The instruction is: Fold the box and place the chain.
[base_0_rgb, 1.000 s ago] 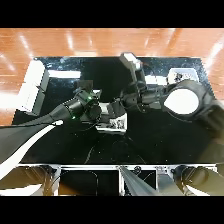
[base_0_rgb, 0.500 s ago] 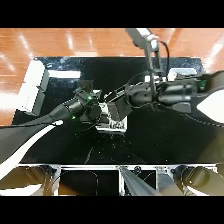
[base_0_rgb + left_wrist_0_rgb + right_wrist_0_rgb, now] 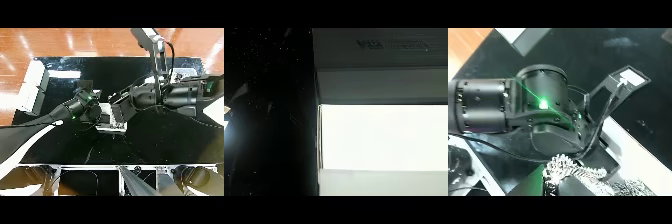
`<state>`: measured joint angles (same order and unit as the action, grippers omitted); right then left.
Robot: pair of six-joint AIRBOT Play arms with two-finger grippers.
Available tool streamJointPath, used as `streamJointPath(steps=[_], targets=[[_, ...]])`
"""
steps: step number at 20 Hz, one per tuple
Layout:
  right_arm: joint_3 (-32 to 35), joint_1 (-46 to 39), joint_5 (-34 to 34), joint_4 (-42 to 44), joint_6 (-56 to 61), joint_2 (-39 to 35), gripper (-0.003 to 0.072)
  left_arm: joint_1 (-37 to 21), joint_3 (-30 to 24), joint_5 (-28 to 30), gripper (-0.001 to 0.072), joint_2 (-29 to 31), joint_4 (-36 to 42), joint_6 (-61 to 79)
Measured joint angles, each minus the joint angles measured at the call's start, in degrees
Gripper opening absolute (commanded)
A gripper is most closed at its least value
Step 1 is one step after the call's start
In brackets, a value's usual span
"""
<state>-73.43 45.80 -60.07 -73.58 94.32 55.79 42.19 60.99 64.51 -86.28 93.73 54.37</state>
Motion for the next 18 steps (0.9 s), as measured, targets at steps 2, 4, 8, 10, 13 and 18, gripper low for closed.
streamJointPath(steps=[2,4,8,10,13,18], targets=[[2.01,0.00,0.09,-1.40,0.50,0.50,0.0019,0.00,0.00,-0.02,0.0023,0.00,0.00,0.02],[4.87,-0.20,0.81,-4.04,2.10,0.87,0.0018,0.00,0.00,-0.04,0.0023,0.00,0.00,0.00],[10.21,-1.53,2.69,-6.99,4.09,1.27,0.0019,0.00,0.00,-0.07,0.0023,0.00,-0.02,0.00],[11.85,-2.01,3.98,-7.15,4.55,1.79,0.0019,0.00,0.00,-0.09,0.0023,0.00,-0.02,0.00],[13.05,-2.34,5.40,-6.47,4.92,3.91,0.0032,0.00,0.00,-0.09,0.0023,0.00,-0.02,0.00],[13.55,-2.67,5.66,-5.16,5.64,7.34,0.0620,0.00,0.00,-0.11,0.0023,0.00,-0.02,0.00]])
